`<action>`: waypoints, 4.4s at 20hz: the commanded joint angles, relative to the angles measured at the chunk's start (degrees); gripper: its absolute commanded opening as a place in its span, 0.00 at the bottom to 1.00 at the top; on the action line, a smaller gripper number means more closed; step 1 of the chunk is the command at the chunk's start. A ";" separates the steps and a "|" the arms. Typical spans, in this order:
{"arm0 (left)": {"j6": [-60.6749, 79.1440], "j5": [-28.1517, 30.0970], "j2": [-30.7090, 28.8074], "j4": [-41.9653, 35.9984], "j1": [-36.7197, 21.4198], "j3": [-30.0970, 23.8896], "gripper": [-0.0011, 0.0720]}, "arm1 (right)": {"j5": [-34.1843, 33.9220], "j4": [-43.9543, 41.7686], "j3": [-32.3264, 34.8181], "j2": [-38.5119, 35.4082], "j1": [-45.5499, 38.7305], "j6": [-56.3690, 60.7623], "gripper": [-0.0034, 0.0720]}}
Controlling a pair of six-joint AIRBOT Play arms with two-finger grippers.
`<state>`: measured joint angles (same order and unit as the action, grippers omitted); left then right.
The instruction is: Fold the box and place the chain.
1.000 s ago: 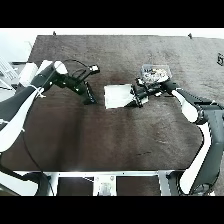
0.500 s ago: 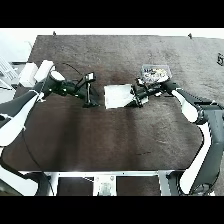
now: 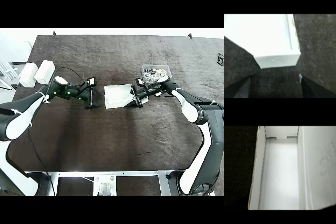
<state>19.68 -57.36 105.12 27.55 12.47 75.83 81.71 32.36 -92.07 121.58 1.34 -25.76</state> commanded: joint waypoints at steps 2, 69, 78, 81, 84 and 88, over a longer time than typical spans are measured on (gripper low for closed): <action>3.34 1.18 1.11 -2.80 0.04 0.24 1.00 | 0.02 0.00 -0.04 -0.04 0.04 0.00 0.55; 1.79 0.72 10.47 -6.10 2.54 9.60 0.98 | 0.02 0.00 -0.04 -0.04 0.04 0.00 0.55; 3.61 1.36 11.41 -8.11 3.02 9.60 0.98 | 0.02 0.00 -0.04 -0.04 0.04 0.00 0.55; 5.22 1.36 11.41 -9.60 3.26 9.60 0.98 | 0.02 0.00 -0.04 -0.04 0.04 0.00 0.55; 5.88 2.69 11.41 -9.79 4.33 9.60 0.98 | 0.00 0.00 -0.04 -0.04 0.04 0.00 0.55; 5.88 3.65 11.41 -9.99 4.66 9.60 0.98 | 0.02 0.00 -0.04 -0.04 0.02 0.00 0.55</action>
<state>25.36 -54.39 116.53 18.17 16.84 85.36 81.65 32.38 -92.14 121.56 1.32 -25.78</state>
